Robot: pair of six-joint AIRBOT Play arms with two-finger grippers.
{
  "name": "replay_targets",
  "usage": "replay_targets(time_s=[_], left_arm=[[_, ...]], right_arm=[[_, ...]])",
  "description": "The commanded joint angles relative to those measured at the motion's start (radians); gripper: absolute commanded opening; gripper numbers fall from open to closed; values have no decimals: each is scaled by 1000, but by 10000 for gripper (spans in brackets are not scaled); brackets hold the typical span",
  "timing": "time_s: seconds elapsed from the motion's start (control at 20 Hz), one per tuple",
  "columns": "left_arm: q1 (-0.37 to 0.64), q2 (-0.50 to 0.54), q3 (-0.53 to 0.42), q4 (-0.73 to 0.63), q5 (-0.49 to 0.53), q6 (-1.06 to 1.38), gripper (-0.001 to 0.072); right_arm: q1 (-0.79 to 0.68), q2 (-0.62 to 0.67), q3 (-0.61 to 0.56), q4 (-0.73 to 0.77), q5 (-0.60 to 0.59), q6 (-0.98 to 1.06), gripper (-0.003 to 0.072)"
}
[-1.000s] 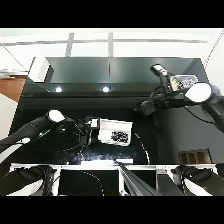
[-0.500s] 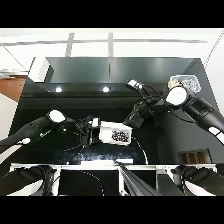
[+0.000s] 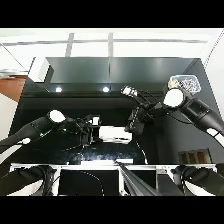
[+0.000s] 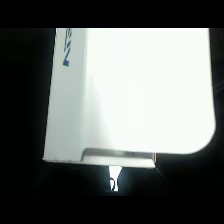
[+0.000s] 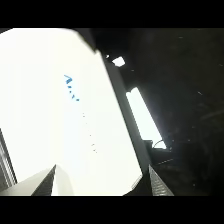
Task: Fold the box and place the chain.
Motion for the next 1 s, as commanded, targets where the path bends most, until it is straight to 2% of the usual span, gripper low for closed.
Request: replay_targets(time_s=[0.0, 0.3, 0.35, 0.4, 0.45, 0.5, 0.55, 0.95], left_arm=[[0, -1, 0, 2, 0, 0, 395], [0, -1, 0, 2, 0, 0, 395], [0, -1, 0, 2, 0, 0, 395], [0, -1, 0, 2, 0, 0, 395], [0, -1, 0, 2, 0, 0, 395], [0, -1, 0, 2, 0, 0, 395], [0, -1, 0, 2, 0, 0, 395], [0, -1, 0, 2, 0, 0, 395]], right_arm=[[26, -1, -7, -18, 11, -104, 703], [83, -1, -32, -97, -100, -124, 701], [83, -1, -32, -96, -103, -124, 677], [83, -1, -32, -97, -101, -124, 580], [83, -1, -32, -97, -99, -124, 571], [83, -1, -32, -94, -95, -124, 457], [83, -1, -32, -93, -90, -124, 412], [83, 5, -31, -60, -62, -120, 413]])
